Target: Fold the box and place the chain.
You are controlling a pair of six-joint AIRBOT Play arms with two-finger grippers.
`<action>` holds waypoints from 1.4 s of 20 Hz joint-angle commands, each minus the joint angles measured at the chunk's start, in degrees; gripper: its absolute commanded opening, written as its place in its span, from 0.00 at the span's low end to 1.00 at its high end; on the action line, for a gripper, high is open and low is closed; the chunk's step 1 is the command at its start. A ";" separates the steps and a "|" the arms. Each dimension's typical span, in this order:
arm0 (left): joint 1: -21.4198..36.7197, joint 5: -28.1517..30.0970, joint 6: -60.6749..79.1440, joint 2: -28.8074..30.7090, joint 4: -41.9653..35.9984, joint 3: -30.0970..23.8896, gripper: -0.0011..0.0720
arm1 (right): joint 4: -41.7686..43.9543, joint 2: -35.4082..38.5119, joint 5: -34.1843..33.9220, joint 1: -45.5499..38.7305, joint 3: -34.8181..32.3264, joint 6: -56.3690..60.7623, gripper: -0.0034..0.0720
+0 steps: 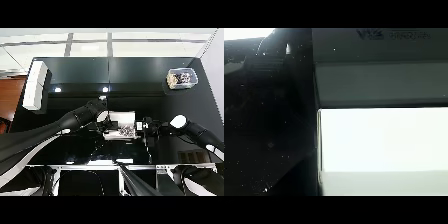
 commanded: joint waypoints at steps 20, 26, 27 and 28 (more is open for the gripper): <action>0.02 0.00 0.00 0.00 0.00 0.02 0.05 | 3.87 27.10 10.08 -1.95 10.21 54.90 0.07; 0.02 0.07 -0.02 0.00 0.02 0.02 0.05 | 11.50 18.32 2.27 4.92 8.04 59.69 0.28; 0.02 0.07 0.00 0.00 0.02 0.02 0.05 | 10.45 16.44 1.70 5.20 7.72 59.76 0.52; 0.02 0.04 0.00 0.00 0.02 0.02 0.05 | 8.02 15.72 1.81 4.96 7.72 59.82 0.54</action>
